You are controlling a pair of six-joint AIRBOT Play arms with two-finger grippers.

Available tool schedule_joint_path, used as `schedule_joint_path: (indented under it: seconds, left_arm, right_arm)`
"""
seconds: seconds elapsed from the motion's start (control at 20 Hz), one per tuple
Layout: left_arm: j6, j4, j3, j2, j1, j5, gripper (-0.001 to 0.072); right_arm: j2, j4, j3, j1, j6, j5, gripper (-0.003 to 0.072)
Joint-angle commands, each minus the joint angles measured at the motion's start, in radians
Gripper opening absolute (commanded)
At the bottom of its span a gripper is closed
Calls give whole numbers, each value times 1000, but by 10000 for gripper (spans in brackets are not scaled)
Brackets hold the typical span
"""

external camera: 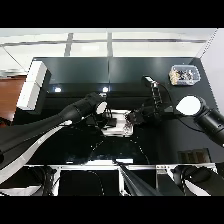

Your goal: Fold the box and place the chain.

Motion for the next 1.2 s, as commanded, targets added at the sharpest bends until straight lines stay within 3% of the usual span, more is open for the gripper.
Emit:
schedule_joint_path:
  seconds: [0.0, 0.4, 0.5, 0.6, 0.7, 0.9, 1.0, 1.15]
  left_arm:
    - [0, 0, 0, 0, 1, 0, 26]
    - [0, 0, 0, 0, 1, 0, 25]
    - [0, 0, 0, 0, 1, 0, 26]
    - [0, 0, 0, 0, 1, 0, 26]
    - [0, 0, 0, 0, 1, 0, 26]
    - [0, 0, 0, 0, 1, 0, 26]
    - [0, 0, 0, 0, 1, -5, 26]
    - [0, 0, 0, 0, 1, 1, 26]
  right_arm:
    - [0, 9, 3, -1, -151, -22, 17]
    - [-6, -2, 2, 0, -196, 25, 19]
    - [-22, -2, 2, 0, -196, 26, 149]
    - [-37, -2, 2, 0, -196, 26, 162]
    - [-44, -3, 2, 0, -196, 26, 369]
    - [-43, -6, 3, -5, -197, 31, 368]
    - [-43, -55, 24, -38, -196, 113, 368]
    - [-31, -173, 46, -157, -196, 367, 367]
